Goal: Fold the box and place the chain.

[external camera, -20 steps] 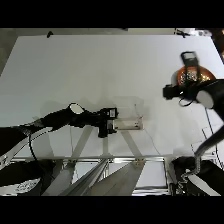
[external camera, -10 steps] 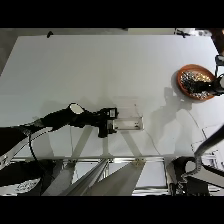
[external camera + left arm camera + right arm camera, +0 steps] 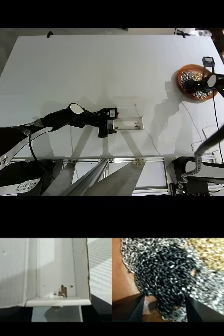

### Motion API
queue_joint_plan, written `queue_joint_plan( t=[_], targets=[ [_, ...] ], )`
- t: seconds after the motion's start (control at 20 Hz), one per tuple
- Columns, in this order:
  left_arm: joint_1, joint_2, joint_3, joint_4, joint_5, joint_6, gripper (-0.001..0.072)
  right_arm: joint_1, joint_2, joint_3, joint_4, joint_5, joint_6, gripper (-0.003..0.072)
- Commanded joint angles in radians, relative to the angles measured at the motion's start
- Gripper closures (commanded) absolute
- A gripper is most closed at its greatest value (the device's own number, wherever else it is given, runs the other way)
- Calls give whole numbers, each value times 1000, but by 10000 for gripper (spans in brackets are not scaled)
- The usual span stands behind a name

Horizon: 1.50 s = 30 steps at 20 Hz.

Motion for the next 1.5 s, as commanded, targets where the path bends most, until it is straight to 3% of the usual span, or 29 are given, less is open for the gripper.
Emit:
queue_joint_plan(
  t=[0.0,0.15,0.35,0.6,0.85,1.2,1.45],
  targets=[
    [0,0,0,0,0,0,363,7,-51,2,21,2,3,225],
    [0,0,0,0,0,0,363,7,-54,2,23,29,4,258],
    [0,0,0,0,0,0,363,7,-51,2,24,60,3,670],
    [0,0,0,0,0,0,363,7,29,2,24,61,2,672],
    [0,1,0,0,0,0,363,7,201,2,25,95,-26,672],
    [0,1,0,0,0,0,363,7,494,2,33,237,-42,672],
    [0,1,0,0,0,0,363,7,681,2,171,391,-135,672]
  ],
)
